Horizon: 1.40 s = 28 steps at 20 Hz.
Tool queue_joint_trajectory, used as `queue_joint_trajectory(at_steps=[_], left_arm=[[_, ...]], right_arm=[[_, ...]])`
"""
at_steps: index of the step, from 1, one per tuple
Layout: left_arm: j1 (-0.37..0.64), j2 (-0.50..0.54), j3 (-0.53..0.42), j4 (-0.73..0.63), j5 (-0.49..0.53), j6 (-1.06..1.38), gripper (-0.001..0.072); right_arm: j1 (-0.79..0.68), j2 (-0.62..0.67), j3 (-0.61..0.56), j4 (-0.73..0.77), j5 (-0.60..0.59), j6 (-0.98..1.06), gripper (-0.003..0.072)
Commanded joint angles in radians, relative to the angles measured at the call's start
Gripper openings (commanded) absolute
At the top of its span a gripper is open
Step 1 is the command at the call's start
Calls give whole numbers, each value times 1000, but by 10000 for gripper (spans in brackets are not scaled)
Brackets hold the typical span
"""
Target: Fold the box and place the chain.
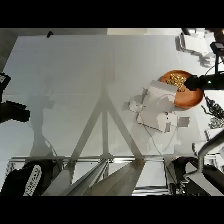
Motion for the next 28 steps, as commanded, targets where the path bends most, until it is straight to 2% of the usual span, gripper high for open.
queue_joint_trajectory(at_steps=[1,6,8,12,15,18,21,22,24,28], left_arm=[[0,1,1,0,0,0,14],[0,1,1,0,0,0,14],[0,1,1,0,0,0,14],[0,1,1,0,0,0,14],[0,1,1,0,0,0,14],[0,1,1,0,0,0,14],[0,1,1,0,0,0,14],[0,1,1,0,0,0,14],[0,1,1,0,0,0,14],[0,1,1,0,0,0,14]], right_arm=[[0,-2,0,-132,166,86,336],[0,-71,0,-264,422,169,341],[0,-96,-7,-260,454,242,475],[0,-97,-63,-262,478,273,475],[0,-96,-171,-262,448,314,475],[0,-96,-276,-230,314,349,459],[0,-96,-290,-127,188,372,445],[0,-96,-290,-110,167,373,388],[-1,-96,-290,-137,163,394,372],[0,-96,-290,-172,157,420,265]])
